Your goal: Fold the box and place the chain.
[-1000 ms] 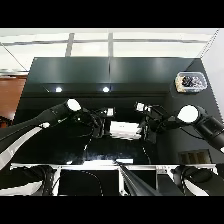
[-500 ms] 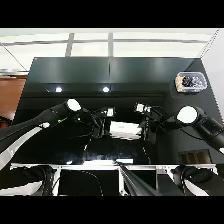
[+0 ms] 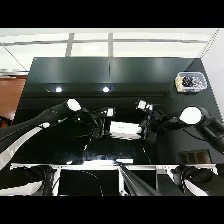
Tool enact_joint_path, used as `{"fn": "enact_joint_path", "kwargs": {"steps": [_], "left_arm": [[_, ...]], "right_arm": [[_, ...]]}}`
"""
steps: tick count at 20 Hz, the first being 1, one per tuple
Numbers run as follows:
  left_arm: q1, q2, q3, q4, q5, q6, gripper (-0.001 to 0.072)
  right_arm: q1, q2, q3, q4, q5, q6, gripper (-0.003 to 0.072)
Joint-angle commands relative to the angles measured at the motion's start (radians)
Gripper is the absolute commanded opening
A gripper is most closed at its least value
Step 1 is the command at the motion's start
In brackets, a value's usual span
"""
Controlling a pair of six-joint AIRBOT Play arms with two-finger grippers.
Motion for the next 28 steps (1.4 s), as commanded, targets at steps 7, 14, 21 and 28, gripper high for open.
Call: {"fn": "enact_joint_path", "kwargs": {"steps": [7, 14, 21, 28], "left_arm": [[0.0, 0.0, 0.0, 0.0, 0.001, 0.001, 0.0463], [0.0, 0.0, 0.0, 0.0, 0.002, 0.0, 0.0463], [0.0, 0.0, 0.0, 0.0, 0.002, 0.001, 0.0463], [0.0, 0.0, 0.0, 0.0, 0.002, 0.001, 0.0463]], "right_arm": [[-0.053, 0.038, -0.108, 0.351, -0.016, 0.43, 0.0009], [-0.05, -0.061, -0.182, 0.606, -0.15, 0.439, 0.0009], [-0.005, -0.143, -0.182, 0.552, -0.18, 0.44, 0.0009], [0.032, -0.154, -0.182, 0.505, -0.245, 0.441, 0.0009]]}}
